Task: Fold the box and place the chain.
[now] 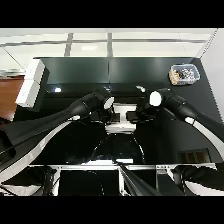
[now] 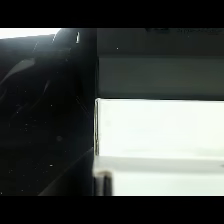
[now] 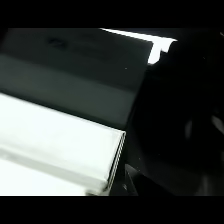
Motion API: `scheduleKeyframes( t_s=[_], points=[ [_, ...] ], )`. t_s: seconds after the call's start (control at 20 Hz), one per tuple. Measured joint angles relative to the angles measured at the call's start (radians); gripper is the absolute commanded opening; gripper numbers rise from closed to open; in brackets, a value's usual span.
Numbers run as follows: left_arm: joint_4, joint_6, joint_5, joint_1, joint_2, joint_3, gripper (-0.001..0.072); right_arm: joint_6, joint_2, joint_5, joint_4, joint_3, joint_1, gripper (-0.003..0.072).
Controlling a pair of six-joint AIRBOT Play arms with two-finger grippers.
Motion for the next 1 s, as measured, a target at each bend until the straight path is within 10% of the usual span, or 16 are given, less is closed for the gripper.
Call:
scheduleKeyframes(
  t_s=[0.5, 0.75, 1.0],
  points=[
    [0.0, 0.0, -0.001, 0.0, 0.0, 0.0, 0.0028, 0.266, -0.059, 0.046, -0.145, 0.034, 0.077, 0.0305],
    [-0.003, 0.0, 0.0, 0.0, 0.0, 0.0, 0.0028, 0.284, -0.066, 0.058, -0.154, 0.034, 0.081, 0.0025],
    [-0.003, -0.002, 0.0, 0.0, 0.0, 0.0, 0.0028, 0.291, -0.067, 0.051, -0.16, 0.035, 0.081, 0.0026]
  ],
)
